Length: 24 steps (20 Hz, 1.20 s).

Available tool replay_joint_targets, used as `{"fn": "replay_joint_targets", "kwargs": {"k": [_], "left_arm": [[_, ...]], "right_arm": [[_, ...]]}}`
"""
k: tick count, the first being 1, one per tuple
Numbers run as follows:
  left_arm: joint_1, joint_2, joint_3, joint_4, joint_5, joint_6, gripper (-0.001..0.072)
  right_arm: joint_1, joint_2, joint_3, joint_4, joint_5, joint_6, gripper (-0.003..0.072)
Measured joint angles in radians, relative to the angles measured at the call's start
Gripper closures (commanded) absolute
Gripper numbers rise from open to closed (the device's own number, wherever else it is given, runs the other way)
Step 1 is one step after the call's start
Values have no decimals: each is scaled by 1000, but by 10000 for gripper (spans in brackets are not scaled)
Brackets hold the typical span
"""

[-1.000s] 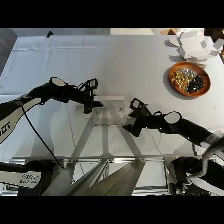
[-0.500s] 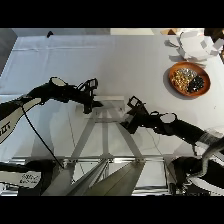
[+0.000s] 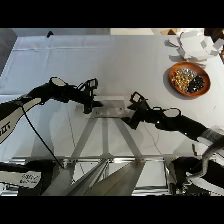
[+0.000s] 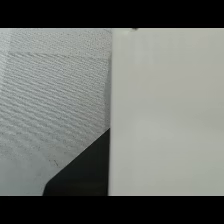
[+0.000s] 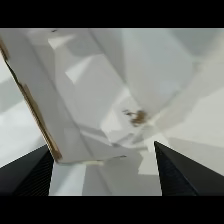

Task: Fold the box and place the chain.

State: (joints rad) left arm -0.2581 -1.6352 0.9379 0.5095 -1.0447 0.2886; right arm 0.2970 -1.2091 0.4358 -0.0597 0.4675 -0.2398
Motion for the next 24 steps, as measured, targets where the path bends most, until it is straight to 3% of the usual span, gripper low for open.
{"fn": "replay_joint_targets", "kwargs": {"k": [13,24], "left_arm": [[0,0,0,0,0,0,699],[2,0,0,2,0,-1,699]], "right_arm": [[-77,-103,67,-6,134,-226,-6],[-130,-217,180,-64,297,-267,-6]]}}
